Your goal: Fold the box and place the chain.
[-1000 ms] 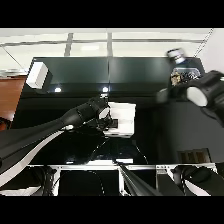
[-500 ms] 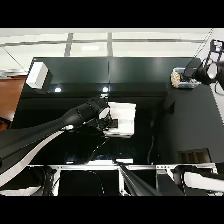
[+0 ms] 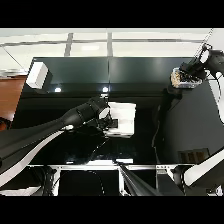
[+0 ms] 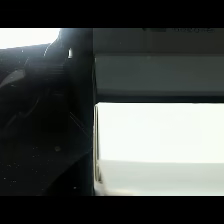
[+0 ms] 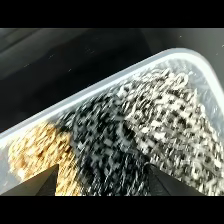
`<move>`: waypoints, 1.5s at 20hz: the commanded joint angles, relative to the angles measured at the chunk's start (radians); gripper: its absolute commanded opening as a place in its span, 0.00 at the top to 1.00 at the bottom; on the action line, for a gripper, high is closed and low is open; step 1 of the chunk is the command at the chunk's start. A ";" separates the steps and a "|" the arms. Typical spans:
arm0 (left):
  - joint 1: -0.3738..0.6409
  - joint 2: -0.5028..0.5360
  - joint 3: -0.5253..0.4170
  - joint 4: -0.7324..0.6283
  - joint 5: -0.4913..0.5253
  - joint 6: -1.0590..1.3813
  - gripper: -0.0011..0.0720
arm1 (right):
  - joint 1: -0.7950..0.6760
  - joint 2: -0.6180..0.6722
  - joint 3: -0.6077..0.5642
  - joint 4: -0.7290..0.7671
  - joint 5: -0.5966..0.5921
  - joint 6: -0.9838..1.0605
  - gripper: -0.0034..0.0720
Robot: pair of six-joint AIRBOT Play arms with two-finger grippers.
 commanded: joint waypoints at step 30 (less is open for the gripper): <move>0.000 0.001 0.000 0.000 0.080 -0.001 0.94 | 0.001 0.964 0.032 0.512 0.288 -0.431 0.94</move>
